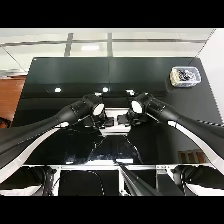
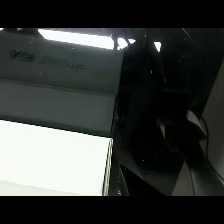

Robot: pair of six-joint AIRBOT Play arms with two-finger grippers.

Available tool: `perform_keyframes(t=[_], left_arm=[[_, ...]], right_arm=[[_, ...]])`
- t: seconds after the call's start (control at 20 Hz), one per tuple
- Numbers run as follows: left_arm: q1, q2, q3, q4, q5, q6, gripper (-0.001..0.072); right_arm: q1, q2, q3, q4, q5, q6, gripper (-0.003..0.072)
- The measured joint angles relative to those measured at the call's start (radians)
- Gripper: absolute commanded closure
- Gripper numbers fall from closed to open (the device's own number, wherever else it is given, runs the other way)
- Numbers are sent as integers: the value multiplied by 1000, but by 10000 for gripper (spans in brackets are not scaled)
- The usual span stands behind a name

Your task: Fold the box and place the chain.

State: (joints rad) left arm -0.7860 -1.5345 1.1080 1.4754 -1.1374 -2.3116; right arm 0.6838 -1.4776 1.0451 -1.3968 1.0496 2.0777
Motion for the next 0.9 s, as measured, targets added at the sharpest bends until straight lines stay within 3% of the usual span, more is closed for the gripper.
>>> perform_keyframes(t=[0.05,0.25,0.3,0.35,0.6,0.75,0.8,0.85,0.9], left_arm=[[0,0,0,0,0,0,680],[0,0,0,-2,-1,-2,680],[0,0,0,-1,-1,-2,680],[0,0,0,2,0,2,680],[0,0,0,1,-2,2,680],[0,0,0,1,-2,2,680],[0,0,0,1,-2,2,680],[0,0,0,0,0,1,680],[0,0,0,-5,0,-5,680]], right_arm=[[2,-2,0,-3,-1,14,675],[5,-5,2,-8,-1,49,659],[5,-6,2,-9,0,51,438],[5,-7,1,-8,7,50,363],[7,-7,2,-9,26,59,366],[8,-7,2,-5,29,61,403],[9,-7,2,-3,28,61,582],[9,-7,2,4,24,62,674],[10,-7,2,3,22,68,675]])
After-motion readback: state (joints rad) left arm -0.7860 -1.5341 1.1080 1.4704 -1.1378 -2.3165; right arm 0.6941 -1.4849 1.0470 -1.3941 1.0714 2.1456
